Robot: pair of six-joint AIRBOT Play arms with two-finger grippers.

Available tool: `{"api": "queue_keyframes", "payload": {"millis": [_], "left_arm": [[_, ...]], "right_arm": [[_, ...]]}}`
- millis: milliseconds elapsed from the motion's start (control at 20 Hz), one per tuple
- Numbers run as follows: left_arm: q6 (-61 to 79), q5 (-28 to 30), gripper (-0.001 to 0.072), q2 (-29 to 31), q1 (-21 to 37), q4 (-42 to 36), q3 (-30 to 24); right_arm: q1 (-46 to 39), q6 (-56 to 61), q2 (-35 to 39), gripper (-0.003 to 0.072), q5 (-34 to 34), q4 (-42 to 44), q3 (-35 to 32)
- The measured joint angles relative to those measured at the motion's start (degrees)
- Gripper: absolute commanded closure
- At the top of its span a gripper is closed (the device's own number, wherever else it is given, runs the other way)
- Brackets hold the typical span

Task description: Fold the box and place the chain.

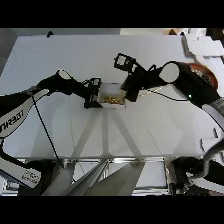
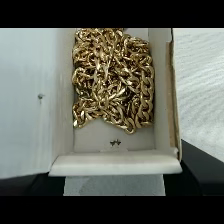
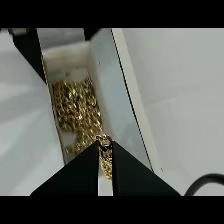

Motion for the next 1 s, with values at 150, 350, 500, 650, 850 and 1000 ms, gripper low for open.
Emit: {"api": "queue_keyframes", "payload": {"millis": [150,350,500,650,850,1000], "left_arm": [[0.0,0.0,0.0434,0.0,0.0,0.0,0.0],[0.0,0.0,0.0434,0.0,0.0,0.0,0.0],[0.0,0.0,0.0434,0.0,0.0,0.0,0.0],[0.0,0.0,0.0434,0.0,0.0,0.0,0.0],[0.0,0.0,0.0434,0.0,0.0,0.0,0.0],[0.0,0.0,0.0434,0.0,0.0,0.0,0.0]], "right_arm": [[3.1,3.8,0.1,0.0681,-2.8,1.0,0.0],[5.7,5.7,0.1,0.0681,-5.1,2.5,0.0],[6.4,6.4,-0.5,0.0679,-6.4,3.3,0.0],[6.6,6.7,-2.5,0.0678,-6.8,3.3,0.0],[6.1,12.3,-6.0,0.0426,-6.9,-0.2,0.0],[5.2,14.9,-6.0,0.0349,-6.5,-2.3,0.0]]}}
